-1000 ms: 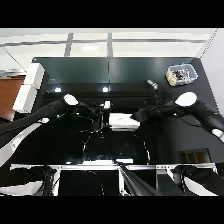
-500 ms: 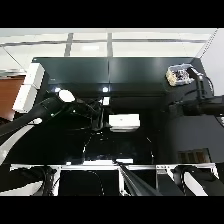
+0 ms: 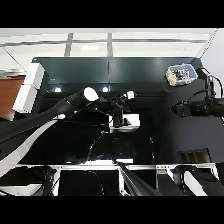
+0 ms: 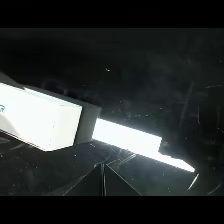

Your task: Fold the box and place the chain.

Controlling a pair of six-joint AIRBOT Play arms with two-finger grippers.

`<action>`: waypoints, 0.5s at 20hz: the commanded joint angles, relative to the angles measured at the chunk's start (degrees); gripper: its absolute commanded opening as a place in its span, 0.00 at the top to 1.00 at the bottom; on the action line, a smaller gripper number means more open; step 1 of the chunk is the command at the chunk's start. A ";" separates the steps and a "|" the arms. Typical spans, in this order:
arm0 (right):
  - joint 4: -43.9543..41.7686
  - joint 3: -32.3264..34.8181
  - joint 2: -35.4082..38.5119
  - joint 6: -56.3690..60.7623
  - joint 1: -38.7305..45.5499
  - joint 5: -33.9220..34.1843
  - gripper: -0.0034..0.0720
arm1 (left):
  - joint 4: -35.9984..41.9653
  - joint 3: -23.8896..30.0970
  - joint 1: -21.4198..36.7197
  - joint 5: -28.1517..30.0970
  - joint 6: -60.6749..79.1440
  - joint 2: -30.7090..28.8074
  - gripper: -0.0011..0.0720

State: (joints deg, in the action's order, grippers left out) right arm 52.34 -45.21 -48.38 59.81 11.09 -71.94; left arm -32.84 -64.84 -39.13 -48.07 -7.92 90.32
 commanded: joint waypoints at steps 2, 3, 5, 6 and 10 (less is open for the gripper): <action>0.22 -0.07 0.07 -0.26 0.09 0.02 0.93 | -5.95 -1.84 -0.83 0.81 -11.37 1.88 0.02; 0.24 -0.07 0.07 -0.26 0.09 0.02 0.93 | -7.08 -1.84 -0.83 0.37 -13.25 1.86 0.02; 0.24 -0.07 0.07 -0.26 0.09 0.02 0.93 | -7.15 -1.92 -0.90 -1.60 -13.60 1.86 0.02; 0.24 -0.07 0.07 -0.26 0.09 0.02 0.93 | -7.19 -2.16 -0.98 -3.06 -13.84 1.86 0.02; 0.24 -0.07 0.07 -0.28 0.09 0.13 0.93 | -13.31 -4.24 -2.34 -4.52 -21.27 1.88 0.02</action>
